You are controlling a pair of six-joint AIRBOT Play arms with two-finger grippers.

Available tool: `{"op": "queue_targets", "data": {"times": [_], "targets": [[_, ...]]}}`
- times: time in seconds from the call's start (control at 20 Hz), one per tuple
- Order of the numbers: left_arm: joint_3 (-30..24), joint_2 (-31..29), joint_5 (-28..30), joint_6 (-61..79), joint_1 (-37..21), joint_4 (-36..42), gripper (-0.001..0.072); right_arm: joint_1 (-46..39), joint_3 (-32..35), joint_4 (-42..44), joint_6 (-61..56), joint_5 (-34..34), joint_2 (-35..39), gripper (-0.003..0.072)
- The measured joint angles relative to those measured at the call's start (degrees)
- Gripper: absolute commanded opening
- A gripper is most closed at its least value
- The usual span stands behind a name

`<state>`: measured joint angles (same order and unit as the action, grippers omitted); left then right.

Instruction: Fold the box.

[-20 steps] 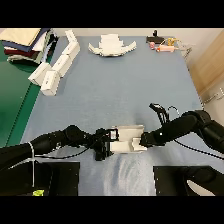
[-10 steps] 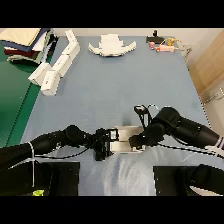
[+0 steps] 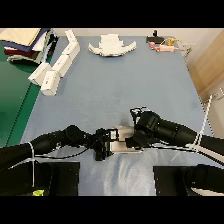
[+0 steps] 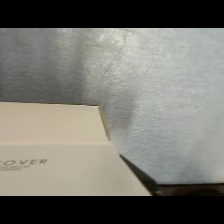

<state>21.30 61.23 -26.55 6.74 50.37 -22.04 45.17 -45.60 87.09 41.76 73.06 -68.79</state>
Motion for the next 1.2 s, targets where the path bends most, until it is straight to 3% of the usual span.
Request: {"op": "queue_targets", "data": {"times": [0.25, 0.3, 0.35, 0.4, 0.45, 0.9, 1.0, 1.1, 1.2], "targets": [[0.0, 0.0, 0.0, -0.1, 0.0, 0.0, 0.0527, 0.2, -0.1, 0.1, -1.0, 0.1, -0.3, 0.0005], [0.0, 0.0, 0.0, -0.1, 0.0, 0.0, 0.0527, 0.2, -0.1, 0.1, -1.0, 0.1, -0.3, 0.0068], [0.0, 0.0, 0.0, 0.0, 0.0, 0.0, 0.0527, 0.2, -0.1, 0.3, -0.8, 0.1, -0.4, 0.0301], [0.0, 0.0, 0.0, 0.1, 0.0, 0.0, 0.0527, 0.3, -0.1, 1.1, -0.7, 0.3, -0.5, 0.0479], [0.0, 0.0, 0.0, 0.1, 0.0, 0.0, 0.0527, 0.3, -0.1, 2.1, -0.4, 0.4, -0.3, 0.0508], [0.0, 0.0, 0.0, 0.1, 0.0, 0.0, 0.0527, 0.1, -3.8, 2.6, -0.2, 4.5, 2.9, 0.0508], [0.0, 0.0, 0.0, 0.1, 0.0, 0.0, 0.0527, 0.1, -5.9, 2.0, 0.5, 7.1, 4.5, 0.0491], [0.0, 0.0, 0.0, 0.1, 0.0, 0.0, 0.0527, 0.1, -7.9, 0.4, 1.9, 11.0, 6.6, 0.001], [0.0, 0.0, 0.0, 0.0, 0.0, 0.0, 0.0527, -0.5, -9.0, -3.1, 3.6, 15.3, 8.6, 0.0004]]}}
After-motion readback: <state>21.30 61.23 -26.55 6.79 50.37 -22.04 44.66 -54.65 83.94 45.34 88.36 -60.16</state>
